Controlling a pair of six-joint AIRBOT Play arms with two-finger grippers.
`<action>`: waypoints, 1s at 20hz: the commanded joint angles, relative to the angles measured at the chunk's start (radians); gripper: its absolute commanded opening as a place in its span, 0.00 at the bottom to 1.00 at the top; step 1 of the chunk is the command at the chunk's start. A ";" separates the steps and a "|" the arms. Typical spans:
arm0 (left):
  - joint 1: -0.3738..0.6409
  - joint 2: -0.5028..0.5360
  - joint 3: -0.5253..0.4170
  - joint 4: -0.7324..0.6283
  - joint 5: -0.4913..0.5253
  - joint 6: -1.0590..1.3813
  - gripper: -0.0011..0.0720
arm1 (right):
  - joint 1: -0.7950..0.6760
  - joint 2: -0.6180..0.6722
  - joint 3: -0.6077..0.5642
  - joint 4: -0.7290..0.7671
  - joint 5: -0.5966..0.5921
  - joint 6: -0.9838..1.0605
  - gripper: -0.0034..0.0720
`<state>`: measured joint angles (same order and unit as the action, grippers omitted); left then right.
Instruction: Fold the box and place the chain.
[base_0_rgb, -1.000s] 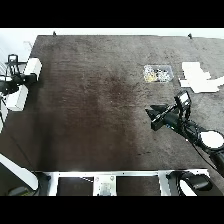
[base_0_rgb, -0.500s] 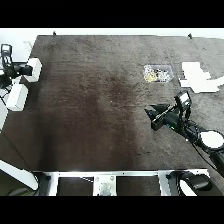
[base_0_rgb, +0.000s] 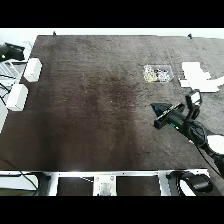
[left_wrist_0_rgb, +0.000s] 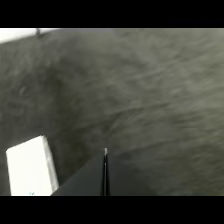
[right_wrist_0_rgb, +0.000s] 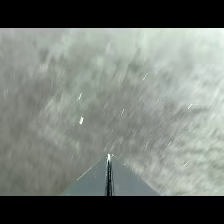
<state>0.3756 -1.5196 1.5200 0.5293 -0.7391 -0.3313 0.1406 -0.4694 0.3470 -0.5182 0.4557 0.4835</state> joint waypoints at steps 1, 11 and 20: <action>-0.034 0.216 -0.123 -0.109 -0.033 0.073 0.03 | -0.001 0.098 0.000 0.010 -0.098 0.060 0.06; -0.176 1.121 -1.036 -0.314 0.145 0.280 0.03 | -0.001 0.190 0.000 -0.034 -0.141 0.064 0.06; -0.187 1.466 -1.443 -0.323 0.095 0.174 0.03 | -0.001 0.190 -0.049 -0.095 -0.264 0.067 0.06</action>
